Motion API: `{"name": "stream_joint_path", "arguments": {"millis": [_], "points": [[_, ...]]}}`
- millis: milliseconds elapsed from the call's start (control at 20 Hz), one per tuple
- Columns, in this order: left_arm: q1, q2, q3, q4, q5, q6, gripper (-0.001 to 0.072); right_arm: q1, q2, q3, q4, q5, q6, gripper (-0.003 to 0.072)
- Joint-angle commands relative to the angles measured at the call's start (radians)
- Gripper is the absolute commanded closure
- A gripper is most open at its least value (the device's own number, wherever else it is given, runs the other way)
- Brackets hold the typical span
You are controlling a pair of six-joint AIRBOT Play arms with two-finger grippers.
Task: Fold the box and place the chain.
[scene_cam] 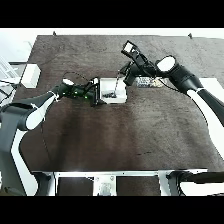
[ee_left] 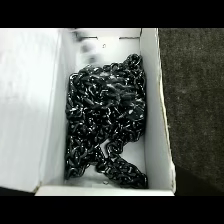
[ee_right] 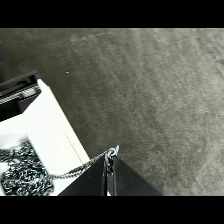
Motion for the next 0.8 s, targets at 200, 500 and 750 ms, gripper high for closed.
{"name": "stream_joint_path", "arguments": {"millis": [200, 500, 750], "points": [[0.0, 0.0, 0.0, 0.0, 0.0, 0.0, 0.0421, 0.013, -0.034, -0.028, 0.003, 0.073, 0.014, 0.0675], [0.0, 0.0, 0.0, 0.0, 0.0, 0.0, 0.042, 0.011, -0.059, -0.077, -0.008, 0.024, 0.006, 0.0673], [0.0, 0.0, 0.0, 0.0, 0.0, 0.0, 0.042, 0.012, -0.05, -0.077, -0.001, 0.012, 0.018, 0.0503]]}}
